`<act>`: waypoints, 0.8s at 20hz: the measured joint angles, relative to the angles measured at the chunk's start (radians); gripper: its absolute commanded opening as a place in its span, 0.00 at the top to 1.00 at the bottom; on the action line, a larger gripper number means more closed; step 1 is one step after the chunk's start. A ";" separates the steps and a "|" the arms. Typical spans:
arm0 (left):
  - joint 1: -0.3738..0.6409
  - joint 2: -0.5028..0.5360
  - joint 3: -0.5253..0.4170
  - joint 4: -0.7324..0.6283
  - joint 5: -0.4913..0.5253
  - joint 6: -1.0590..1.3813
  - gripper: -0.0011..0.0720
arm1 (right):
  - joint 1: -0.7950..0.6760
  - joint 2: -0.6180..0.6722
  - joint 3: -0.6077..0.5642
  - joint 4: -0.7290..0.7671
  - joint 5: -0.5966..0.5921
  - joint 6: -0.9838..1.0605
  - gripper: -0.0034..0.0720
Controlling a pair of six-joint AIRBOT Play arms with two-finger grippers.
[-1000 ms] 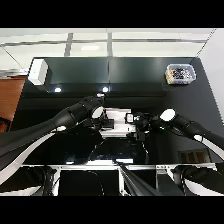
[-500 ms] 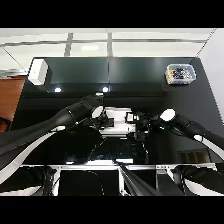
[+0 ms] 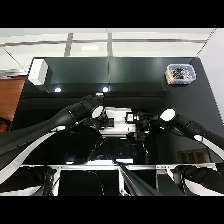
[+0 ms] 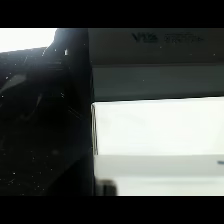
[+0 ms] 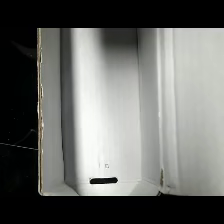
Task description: Fold the box and place the chain.
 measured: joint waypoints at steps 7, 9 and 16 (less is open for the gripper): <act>0.000 0.000 0.001 -0.002 -0.001 0.005 0.95 | 0.000 0.032 0.000 -0.029 0.066 0.062 0.03; 0.000 0.000 0.001 -0.002 -0.001 0.005 0.95 | 0.000 0.069 0.000 -0.084 0.086 0.107 0.03; 0.000 0.000 0.001 -0.006 0.004 0.000 0.95 | 0.000 0.153 0.000 -0.252 0.095 0.229 0.61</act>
